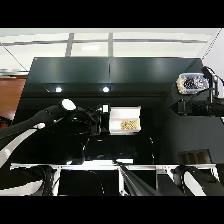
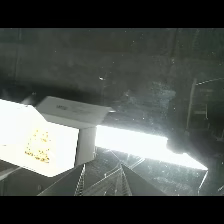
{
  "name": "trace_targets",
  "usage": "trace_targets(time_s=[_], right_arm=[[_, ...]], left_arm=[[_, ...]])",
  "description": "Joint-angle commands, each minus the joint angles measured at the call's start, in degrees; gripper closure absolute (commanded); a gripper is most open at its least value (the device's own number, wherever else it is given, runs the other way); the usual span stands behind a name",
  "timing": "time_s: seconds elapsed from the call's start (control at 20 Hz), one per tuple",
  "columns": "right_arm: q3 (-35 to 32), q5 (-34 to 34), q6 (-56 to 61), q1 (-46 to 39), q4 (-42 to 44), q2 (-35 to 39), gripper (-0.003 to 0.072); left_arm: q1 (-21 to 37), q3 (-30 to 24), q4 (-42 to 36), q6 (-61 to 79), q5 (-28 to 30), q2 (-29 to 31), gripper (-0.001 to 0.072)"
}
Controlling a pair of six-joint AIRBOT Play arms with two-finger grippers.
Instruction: Fold the box and place the chain.
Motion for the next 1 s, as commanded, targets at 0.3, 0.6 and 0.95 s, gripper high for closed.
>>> trace_targets(time_s=[0.3, 0.6, 0.95], right_arm=[[0.1, 0.1, 0.0, 0.0, 0.0, 0.0, 0.0404], [0.1, 0.1, 0.0, 0.0, 0.0, 0.0, 0.0405], [0.1, 0.3, 0.0, 0.0, 0.0, 0.0, 0.0405]], left_arm=[[-0.9, 0.0, 4.2, -3.6, -0.1, 0.0, -0.0001], [-2.7, 0.0, 3.6, -4.6, 0.2, 0.0, -0.0001], [-3.7, 0.0, 3.1, -4.6, 2.0, 0.0, -0.0001]])
